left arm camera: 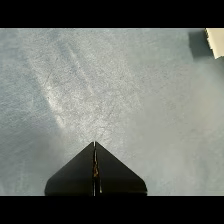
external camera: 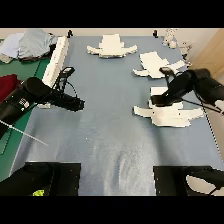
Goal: Fold the box.
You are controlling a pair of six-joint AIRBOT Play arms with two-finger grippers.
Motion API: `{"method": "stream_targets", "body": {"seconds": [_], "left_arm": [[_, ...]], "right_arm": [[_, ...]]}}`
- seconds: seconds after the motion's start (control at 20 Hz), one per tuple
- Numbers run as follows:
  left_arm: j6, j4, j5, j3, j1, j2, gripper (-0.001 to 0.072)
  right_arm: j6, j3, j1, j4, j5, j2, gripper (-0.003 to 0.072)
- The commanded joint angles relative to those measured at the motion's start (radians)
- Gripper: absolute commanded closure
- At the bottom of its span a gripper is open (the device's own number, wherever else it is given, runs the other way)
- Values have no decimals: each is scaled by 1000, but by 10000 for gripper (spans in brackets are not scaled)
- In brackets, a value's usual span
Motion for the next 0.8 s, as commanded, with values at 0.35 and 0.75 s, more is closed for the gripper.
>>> {"method": "stream_targets", "body": {"seconds": [0.35, 0.75], "left_arm": [[0, -112, 83, 1, 0, 0, 694], [-1, -145, 80, 1, 0, 0, 695]], "right_arm": [[-196, 321, -774, 147, -310, -279, 238], [-495, 322, -952, 363, -448, -512, 238]]}}
